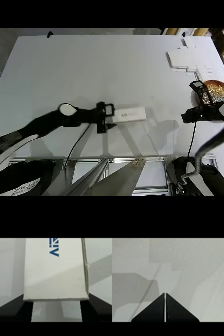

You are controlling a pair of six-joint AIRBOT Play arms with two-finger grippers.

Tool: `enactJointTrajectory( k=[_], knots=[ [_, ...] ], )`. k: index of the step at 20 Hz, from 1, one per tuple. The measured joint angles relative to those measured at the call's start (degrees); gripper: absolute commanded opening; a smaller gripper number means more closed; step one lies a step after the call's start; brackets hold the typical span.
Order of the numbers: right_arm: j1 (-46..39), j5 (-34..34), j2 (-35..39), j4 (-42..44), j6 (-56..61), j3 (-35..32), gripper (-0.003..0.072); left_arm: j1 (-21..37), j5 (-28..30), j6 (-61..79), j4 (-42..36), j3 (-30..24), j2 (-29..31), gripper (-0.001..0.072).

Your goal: Fold the box and place the chain.

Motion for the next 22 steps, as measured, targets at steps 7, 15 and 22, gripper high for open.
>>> enactJointTrajectory(
  k=[7,15,22],
  knots=[
    [0.00,0.00,-0.02,0.00,0.00,0.00,0.0017,16.87,-2.08,-36.46,32.11,-0.02,22.49,0.0333],
    [0.00,-0.02,0.00,0.00,0.00,0.00,0.0017,46.71,-11.15,-73.35,62.95,-0.02,33.77,0.0333],
    [0.00,-0.02,0.00,0.00,0.00,0.00,0.0017,67.47,-15.98,-93.46,67.21,-0.15,29.24,0.0351]
  ],
)
